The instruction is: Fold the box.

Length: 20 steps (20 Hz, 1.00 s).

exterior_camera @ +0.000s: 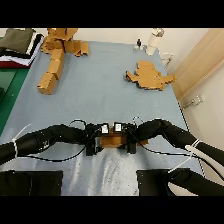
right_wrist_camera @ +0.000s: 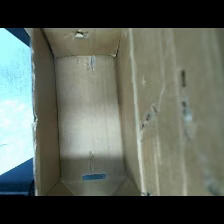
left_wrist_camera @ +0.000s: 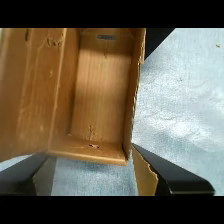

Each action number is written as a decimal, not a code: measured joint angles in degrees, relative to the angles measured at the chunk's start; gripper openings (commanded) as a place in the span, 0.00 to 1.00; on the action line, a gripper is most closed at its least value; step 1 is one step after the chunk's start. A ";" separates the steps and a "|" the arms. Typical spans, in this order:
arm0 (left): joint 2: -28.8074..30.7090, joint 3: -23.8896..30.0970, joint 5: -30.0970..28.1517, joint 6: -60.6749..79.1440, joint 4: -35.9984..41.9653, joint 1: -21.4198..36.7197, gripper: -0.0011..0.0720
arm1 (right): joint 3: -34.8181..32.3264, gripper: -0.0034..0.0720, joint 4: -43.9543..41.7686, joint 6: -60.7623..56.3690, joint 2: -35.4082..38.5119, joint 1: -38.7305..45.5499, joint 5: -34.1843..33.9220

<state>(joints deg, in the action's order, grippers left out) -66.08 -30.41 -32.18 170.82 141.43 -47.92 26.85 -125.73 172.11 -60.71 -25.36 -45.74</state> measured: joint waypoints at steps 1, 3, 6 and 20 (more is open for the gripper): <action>-0.24 -0.04 0.37 0.00 0.02 -0.31 0.97 | 0.00 0.84 0.00 -0.02 0.00 0.00 0.00; -0.63 -0.17 0.70 0.00 0.07 -0.66 0.97 | 0.00 0.84 0.00 0.00 0.00 0.00 0.00; -0.96 -0.22 1.05 0.00 0.07 -0.90 0.97 | 0.00 0.84 0.02 0.00 0.00 0.00 0.00; -4.55 -2.60 0.04 0.17 0.07 -1.01 0.59 | 0.00 0.84 0.00 0.00 0.00 0.00 0.00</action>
